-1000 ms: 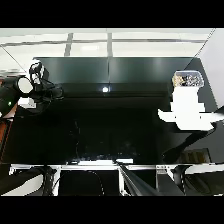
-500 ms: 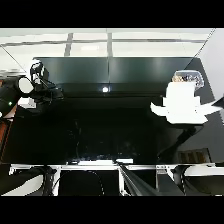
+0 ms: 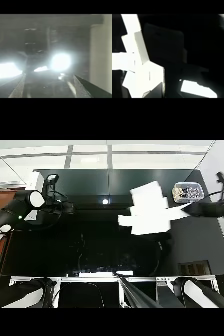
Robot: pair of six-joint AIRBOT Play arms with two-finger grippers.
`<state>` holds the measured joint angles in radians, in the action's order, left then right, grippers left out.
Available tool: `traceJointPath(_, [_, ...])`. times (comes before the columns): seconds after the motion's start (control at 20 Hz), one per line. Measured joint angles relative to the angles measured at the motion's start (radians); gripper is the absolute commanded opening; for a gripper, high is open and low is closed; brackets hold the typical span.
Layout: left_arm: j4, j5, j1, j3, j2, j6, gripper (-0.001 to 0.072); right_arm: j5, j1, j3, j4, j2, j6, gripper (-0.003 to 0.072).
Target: Fold the box and place the chain.
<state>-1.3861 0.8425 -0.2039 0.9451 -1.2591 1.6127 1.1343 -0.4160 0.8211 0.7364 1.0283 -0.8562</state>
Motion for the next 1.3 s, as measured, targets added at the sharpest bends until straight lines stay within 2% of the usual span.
traceJointPath(0.1, [0.145, -0.028, -0.006, 0.0, -0.028, -0.085, 0.071, -0.127, 0.103, -0.148, -0.074, -0.106, 0.008, 0.0016])
traceJointPath(0.25, [0.523, -0.006, 0.006, 0.0, -0.108, -0.361, 0.071, -0.255, 0.238, -0.307, -0.145, -0.193, 0.011, 0.0017])
traceJointPath(0.35, [0.789, 0.056, 0.015, 0.001, -0.177, -0.565, 0.071, -0.301, 0.305, -0.37, -0.172, -0.22, 0.011, 0.0016])
traceJointPath(0.5, [1.008, 0.113, 0.014, 0.016, -0.277, -0.747, 0.071, -0.332, 0.373, -0.415, -0.194, -0.238, 0.011, 0.0017])
traceJointPath(0.65, [1.104, 0.194, 0.002, 0.035, -0.37, -0.863, 0.071, -0.344, 0.405, -0.431, -0.205, -0.245, 0.011, 0.0017])
traceJointPath(0.75, [1.156, 0.296, -0.005, 0.047, -0.426, -0.951, 0.069, -0.348, 0.414, -0.437, -0.208, -0.246, 0.011, 0.0017])
traceJointPath(0.8, [1.17, 0.352, -0.007, 0.054, -0.452, -0.988, 0.0649, -0.348, 0.417, -0.438, -0.209, -0.247, 0.011, 0.0017])
traceJointPath(0.85, [1.174, 0.409, -0.008, 0.063, -0.475, -1.021, 0.053, -0.35, 0.419, -0.439, -0.209, -0.247, 0.011, 0.0017])
traceJointPath(1.0, [1.128, 0.51, -0.011, 0.1, -0.514, -1.115, 0.0481, -0.349, 0.422, -0.441, -0.21, -0.248, 0.011, 0.0017])
traceJointPath(1.05, [1.106, 0.521, -0.014, 0.114, -0.522, -1.135, 0.0446, -0.349, 0.423, -0.441, -0.211, -0.248, 0.011, 0.0017])
traceJointPath(1.1, [1.088, 0.538, -0.015, 0.131, -0.529, -1.151, 0.0368, -0.349, 0.423, -0.441, -0.211, -0.248, 0.01, 0.0017])
traceJointPath(1.25, [1.047, 0.603, -0.02, 0.195, -0.564, -1.178, 0.0276, -0.349, 0.424, -0.441, -0.211, -0.248, 0.008, 0.0017])
traceJointPath(1.3, [1.033, 0.62, -0.023, 0.216, -0.577, -1.181, 0.0273, -0.349, 0.424, -0.441, -0.211, -0.248, 0.008, 0.0018])
